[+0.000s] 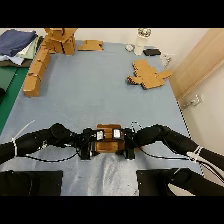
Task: Fold the box.
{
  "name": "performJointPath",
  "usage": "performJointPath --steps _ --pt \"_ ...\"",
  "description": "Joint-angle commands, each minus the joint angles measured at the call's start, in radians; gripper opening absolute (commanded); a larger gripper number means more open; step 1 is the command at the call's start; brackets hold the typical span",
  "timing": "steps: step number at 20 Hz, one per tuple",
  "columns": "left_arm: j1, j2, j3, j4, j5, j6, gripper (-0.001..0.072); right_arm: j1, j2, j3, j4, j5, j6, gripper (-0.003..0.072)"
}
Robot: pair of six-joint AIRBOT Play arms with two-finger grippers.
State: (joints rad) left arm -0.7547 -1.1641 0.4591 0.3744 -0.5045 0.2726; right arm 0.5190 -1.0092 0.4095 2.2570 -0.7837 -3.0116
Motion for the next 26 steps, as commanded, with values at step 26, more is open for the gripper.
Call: performJointPath --steps 26 --pt "0.000 0.000 0.001 0.000 0.000 0.000 0.0507 -0.007 0.447 0.025 0.034 -0.422 1.409 0.0720"
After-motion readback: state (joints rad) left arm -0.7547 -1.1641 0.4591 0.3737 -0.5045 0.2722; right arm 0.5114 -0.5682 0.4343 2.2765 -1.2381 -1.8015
